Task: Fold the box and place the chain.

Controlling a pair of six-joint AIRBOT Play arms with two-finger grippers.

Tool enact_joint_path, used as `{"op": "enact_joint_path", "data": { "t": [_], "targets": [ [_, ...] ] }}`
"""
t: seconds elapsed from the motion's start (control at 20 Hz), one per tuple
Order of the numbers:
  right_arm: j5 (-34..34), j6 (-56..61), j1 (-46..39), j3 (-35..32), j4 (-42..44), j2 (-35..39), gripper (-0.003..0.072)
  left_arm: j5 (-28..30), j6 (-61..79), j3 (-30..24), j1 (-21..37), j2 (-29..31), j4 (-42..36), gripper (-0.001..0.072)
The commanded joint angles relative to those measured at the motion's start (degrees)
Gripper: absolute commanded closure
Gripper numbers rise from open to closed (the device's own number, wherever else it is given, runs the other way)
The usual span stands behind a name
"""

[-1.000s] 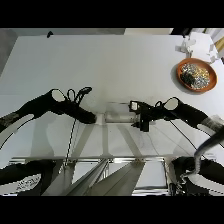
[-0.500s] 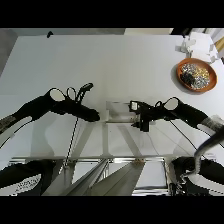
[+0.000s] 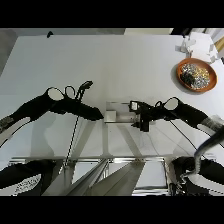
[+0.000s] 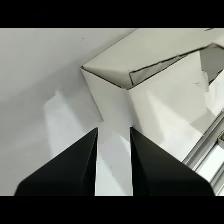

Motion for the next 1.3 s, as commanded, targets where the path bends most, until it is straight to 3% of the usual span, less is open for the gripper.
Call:
{"op": "enact_joint_path", "data": {
  "t": [0.0, 0.05, 0.1, 0.15, 0.4, 0.55, 0.7, 0.8, 1.25],
  "targets": [
    [0.02, 0.02, -0.02, -0.02, 0.02, 0.02, 0.0390, 0.02, 0.04, 0.09, 0.07, 0.04, -1.86, 0.0477],
    [0.00, 0.02, -0.02, -0.02, 0.02, 0.02, 0.0390, 0.02, 0.02, 0.22, 0.07, 0.02, -1.86, 0.0465],
    [0.00, 0.02, -0.02, -0.02, 0.02, 0.02, 0.0390, 0.02, 0.00, 0.37, 0.07, 0.00, -1.84, 0.0369],
    [0.00, 0.02, -0.02, -0.02, 0.02, 0.02, 0.0390, 0.02, -0.22, 0.57, -0.04, -0.02, -1.84, 0.0319],
    [0.02, 0.02, -0.02, -0.02, 0.02, 0.02, 0.0390, 0.22, -0.31, 1.20, -0.09, -0.07, -1.79, 0.0317],
    [0.00, 0.02, -0.02, -0.02, 0.02, 0.02, 0.0390, 3.26, -3.96, 1.20, -2.27, -0.13, 0.15, 0.0317],
    [0.00, 0.02, -0.02, -0.02, 0.02, 0.02, 0.0390, 6.71, -10.29, 1.33, -4.81, -0.50, 5.55, 0.0315],
    [0.02, 0.02, -0.02, -0.02, 0.02, 0.02, 0.0390, 6.71, -16.06, 2.03, -5.44, -0.81, 9.73, 0.0272],
    [0.02, 0.02, -0.02, -0.02, 0.02, 0.02, 0.0390, 7.32, -33.22, 7.69, -11.45, -2.25, 22.88, 0.0265]
  ]
}}
